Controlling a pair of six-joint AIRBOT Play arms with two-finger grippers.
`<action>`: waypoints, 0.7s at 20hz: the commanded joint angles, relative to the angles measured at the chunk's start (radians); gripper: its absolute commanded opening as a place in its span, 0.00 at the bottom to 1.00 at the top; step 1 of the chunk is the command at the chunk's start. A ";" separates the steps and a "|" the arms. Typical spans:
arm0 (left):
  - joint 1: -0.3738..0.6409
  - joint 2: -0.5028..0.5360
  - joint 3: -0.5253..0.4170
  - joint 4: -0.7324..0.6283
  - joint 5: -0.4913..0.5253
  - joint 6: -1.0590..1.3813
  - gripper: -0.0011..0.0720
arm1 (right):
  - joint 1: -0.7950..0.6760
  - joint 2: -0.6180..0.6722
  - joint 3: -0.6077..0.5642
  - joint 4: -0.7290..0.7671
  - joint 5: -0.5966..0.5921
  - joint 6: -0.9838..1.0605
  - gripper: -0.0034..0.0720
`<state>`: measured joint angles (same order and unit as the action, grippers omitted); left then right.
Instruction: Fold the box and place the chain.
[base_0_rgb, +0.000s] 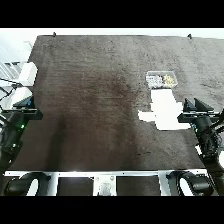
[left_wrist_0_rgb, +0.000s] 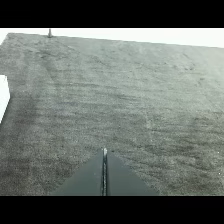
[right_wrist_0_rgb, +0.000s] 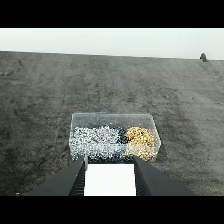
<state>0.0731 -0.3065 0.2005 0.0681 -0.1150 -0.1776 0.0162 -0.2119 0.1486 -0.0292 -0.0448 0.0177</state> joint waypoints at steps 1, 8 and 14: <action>0.000 0.001 0.000 0.000 0.000 0.000 0.04 | 0.001 0.001 0.000 0.000 0.000 0.000 0.52; 0.000 0.001 0.000 0.000 0.002 0.000 0.04 | 0.000 -0.001 0.018 -0.020 0.033 0.019 0.58; 0.000 0.001 0.000 0.000 0.000 0.000 0.04 | -0.130 -0.214 0.174 0.046 -0.014 0.039 0.59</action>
<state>0.0731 -0.3065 0.2005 0.0681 -0.1154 -0.1776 -0.0441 -0.3210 0.2493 -0.0288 -0.0483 0.0433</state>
